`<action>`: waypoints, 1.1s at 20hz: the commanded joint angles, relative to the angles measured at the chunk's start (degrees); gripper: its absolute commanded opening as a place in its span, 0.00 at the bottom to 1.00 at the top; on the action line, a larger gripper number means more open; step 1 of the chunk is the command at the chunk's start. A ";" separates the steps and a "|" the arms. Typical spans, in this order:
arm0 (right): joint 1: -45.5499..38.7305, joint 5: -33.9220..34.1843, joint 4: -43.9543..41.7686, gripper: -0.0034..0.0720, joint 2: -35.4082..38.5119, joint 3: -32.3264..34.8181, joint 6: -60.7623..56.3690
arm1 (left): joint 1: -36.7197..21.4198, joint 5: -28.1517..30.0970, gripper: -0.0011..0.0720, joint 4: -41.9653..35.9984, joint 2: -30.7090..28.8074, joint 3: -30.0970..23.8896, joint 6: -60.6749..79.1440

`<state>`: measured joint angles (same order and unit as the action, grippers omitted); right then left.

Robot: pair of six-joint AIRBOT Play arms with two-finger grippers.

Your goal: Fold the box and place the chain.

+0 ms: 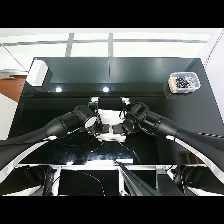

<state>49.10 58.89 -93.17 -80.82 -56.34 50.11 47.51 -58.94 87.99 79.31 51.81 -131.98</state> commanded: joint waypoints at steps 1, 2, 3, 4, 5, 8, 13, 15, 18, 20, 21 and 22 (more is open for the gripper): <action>0.04 0.33 0.22 0.29 -0.61 -0.09 -0.50 | -0.02 -0.07 0.05 -0.04 0.02 -0.02 -0.02; 0.04 0.31 0.22 0.29 -0.74 -0.09 -0.70 | -0.02 -0.07 0.05 -0.07 0.02 -0.02 -0.02; 0.04 0.26 0.24 0.29 -0.85 -0.09 -0.87 | -0.02 -0.04 0.05 -0.07 0.02 -0.02 -0.02; 0.04 0.09 0.24 0.29 -0.92 -0.09 -1.09 | -0.02 -0.04 0.05 -0.07 0.02 -0.02 -0.02; 0.04 -0.44 0.24 0.29 -0.92 -0.09 -1.20 | -0.02 -0.04 0.05 -0.07 0.02 -0.02 0.00; 0.04 -1.25 0.26 0.29 -1.14 -0.09 -2.21 | -0.02 -0.04 0.05 -0.09 0.02 -0.02 0.00; 0.04 -1.51 0.24 0.29 -1.84 -0.09 -4.55 | -0.02 -0.04 0.05 -0.15 0.02 -0.02 -0.02; 0.04 -1.84 0.26 0.29 -1.88 -0.09 -4.92 | -0.02 -0.04 0.05 -0.17 0.02 -0.02 0.00; 0.04 -2.21 0.22 0.29 -1.97 -0.09 -5.38 | -0.02 -0.04 0.05 -0.17 0.02 -0.02 -0.02; 0.04 -2.23 0.22 0.29 -2.14 -0.09 -5.38 | -0.02 -0.04 0.05 -0.17 0.02 -0.02 0.00; 0.04 -2.27 0.22 0.29 -2.14 -0.09 -5.38 | -0.02 -0.04 0.05 -0.17 0.02 -0.02 -0.02; 0.04 -2.27 0.22 0.24 -2.14 -0.09 -5.38 | -0.02 -0.04 0.05 -0.17 0.02 -0.02 -0.02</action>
<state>49.10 56.93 -92.99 -82.85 -56.40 44.99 47.51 -58.96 87.81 79.31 51.81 -132.05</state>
